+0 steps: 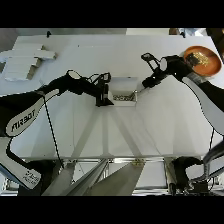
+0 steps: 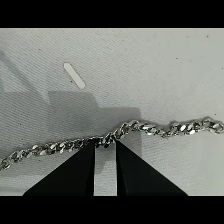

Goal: Fold the box and place the chain.

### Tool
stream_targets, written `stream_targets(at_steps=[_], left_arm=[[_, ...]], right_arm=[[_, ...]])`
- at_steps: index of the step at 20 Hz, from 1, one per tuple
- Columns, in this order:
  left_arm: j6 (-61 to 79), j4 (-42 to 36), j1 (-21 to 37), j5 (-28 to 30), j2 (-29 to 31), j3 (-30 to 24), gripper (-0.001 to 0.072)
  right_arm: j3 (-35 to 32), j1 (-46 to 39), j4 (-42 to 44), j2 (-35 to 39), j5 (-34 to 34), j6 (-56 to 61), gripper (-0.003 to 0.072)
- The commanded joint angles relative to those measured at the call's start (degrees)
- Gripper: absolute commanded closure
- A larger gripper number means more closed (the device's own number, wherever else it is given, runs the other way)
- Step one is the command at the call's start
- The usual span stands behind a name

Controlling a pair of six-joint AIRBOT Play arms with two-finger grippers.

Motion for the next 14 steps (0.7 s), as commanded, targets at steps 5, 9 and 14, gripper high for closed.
stream_targets(at_steps=[5,9,14], left_arm=[[0.02,0.02,0.0,0.0,-0.02,0.02,0.0234],[0.0,0.02,0.0,0.0,-0.02,0.02,0.0234],[0.0,0.02,0.0,0.0,-0.02,0.02,0.0234]], right_arm=[[-0.02,0.52,0.17,4.39,3.91,-0.37,0.0675],[-0.02,0.92,3.8,11.56,7.87,-6.86,0.0676],[-0.02,4.39,16.22,18.01,9.2,-15.61,0.0677]])
